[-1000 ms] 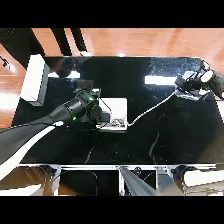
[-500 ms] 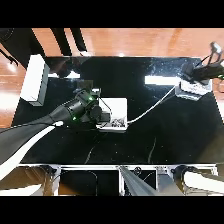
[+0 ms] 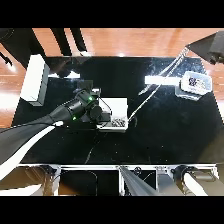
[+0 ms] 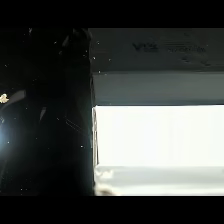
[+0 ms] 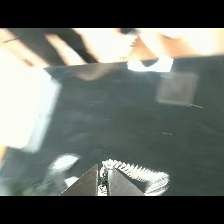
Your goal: Fold the box and place the chain.
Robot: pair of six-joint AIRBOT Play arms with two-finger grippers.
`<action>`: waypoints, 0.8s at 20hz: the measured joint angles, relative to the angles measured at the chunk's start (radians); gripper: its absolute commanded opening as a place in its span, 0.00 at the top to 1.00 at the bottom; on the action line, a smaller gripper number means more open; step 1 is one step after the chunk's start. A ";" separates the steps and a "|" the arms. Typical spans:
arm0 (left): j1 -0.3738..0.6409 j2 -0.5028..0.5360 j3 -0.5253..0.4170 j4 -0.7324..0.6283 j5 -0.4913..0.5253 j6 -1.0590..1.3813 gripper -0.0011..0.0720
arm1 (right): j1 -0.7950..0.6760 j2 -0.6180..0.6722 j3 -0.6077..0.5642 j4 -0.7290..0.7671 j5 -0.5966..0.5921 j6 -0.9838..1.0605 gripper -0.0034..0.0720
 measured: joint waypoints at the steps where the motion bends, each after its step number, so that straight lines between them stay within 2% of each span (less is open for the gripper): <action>1: 0.000 0.000 0.000 0.000 0.000 0.000 0.95 | 0.044 0.018 0.018 0.010 0.006 -0.003 0.89; 4: 0.000 0.000 0.000 -0.002 0.000 0.000 0.95 | 0.192 0.044 0.048 0.023 0.004 -0.007 0.89; 10: 0.000 0.000 0.000 -0.003 0.002 0.000 0.95 | 0.471 0.052 0.065 0.004 -0.120 0.002 0.89; 16: 0.000 0.000 0.000 -0.003 0.003 0.000 0.95 | 0.607 -0.002 0.067 -0.028 -0.194 0.010 0.89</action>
